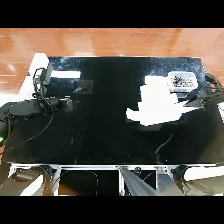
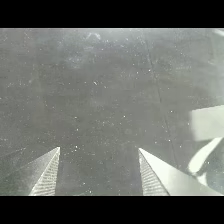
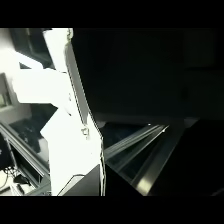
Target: Fold the box and place the chain.
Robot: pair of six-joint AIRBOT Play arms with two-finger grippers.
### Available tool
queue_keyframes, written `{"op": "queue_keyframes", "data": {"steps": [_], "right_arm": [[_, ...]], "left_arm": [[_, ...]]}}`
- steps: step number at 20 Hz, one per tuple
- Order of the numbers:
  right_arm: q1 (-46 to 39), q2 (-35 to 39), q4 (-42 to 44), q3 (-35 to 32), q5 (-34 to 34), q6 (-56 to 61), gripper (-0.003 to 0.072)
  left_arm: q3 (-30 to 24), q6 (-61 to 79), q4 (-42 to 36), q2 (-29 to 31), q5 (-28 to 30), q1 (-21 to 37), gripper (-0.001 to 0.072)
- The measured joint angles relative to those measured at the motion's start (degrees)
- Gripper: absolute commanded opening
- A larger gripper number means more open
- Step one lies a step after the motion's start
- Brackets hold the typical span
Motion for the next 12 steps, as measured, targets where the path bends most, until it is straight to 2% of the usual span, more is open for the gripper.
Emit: {"op": "queue_keyframes", "data": {"steps": [3,6,9,12], "right_arm": [[7.8,7.5,3.6,-7.7,-3.8,-2.0,0.0039],[15.8,15.3,6.1,-16.4,-10.7,-3.5,0.0039],[23.5,23.2,8.9,-26.8,-20.4,-5.4,0.0039],[30.7,29.3,11.5,-37.2,-33.1,-7.5,0.0039]], "left_arm": [[0.0,0.0,0.0,-0.4,-0.3,-0.6,0.0572],[0.0,0.0,0.0,-1.0,-0.7,-1.4,0.0572],[0.0,0.0,-0.1,-1.3,-1.1,-1.8,0.0572],[0.0,0.0,-1.2,-2.1,-1.2,-2.2,0.0572]]}}
